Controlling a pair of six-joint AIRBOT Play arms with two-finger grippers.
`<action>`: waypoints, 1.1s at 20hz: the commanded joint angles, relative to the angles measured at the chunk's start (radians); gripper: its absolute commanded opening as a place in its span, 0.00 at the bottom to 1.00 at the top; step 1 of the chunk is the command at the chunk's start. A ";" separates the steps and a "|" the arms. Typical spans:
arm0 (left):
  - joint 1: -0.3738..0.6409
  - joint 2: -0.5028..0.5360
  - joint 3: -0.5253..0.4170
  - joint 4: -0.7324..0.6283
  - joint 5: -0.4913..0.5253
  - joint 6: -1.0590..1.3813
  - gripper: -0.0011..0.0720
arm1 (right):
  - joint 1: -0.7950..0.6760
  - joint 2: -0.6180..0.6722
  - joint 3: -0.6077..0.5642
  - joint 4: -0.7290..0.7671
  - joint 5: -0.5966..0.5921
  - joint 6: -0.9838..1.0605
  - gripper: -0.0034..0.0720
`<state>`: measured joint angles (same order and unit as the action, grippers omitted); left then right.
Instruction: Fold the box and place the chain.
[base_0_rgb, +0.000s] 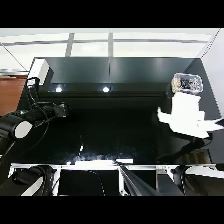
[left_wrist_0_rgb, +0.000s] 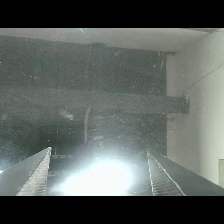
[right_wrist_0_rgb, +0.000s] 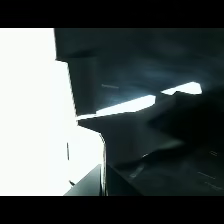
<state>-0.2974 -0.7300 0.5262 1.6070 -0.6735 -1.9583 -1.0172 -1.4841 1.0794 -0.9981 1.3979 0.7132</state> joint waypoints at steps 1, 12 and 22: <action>0.000 -0.001 0.001 0.000 0.000 0.000 0.99 | 0.118 0.040 -0.068 0.072 0.056 -0.025 0.06; -0.077 -0.085 -0.013 -0.285 0.129 0.032 0.98 | 0.599 0.591 -0.556 0.563 -0.342 -0.124 0.06; -0.032 -0.588 0.361 -0.920 -0.159 0.699 0.98 | 0.941 0.678 -0.741 0.629 -0.546 -0.122 0.06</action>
<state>-0.3794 -1.1671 0.7818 0.9409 -0.6800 -1.5009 -0.1349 -0.8173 0.3584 -0.3851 0.8860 0.5911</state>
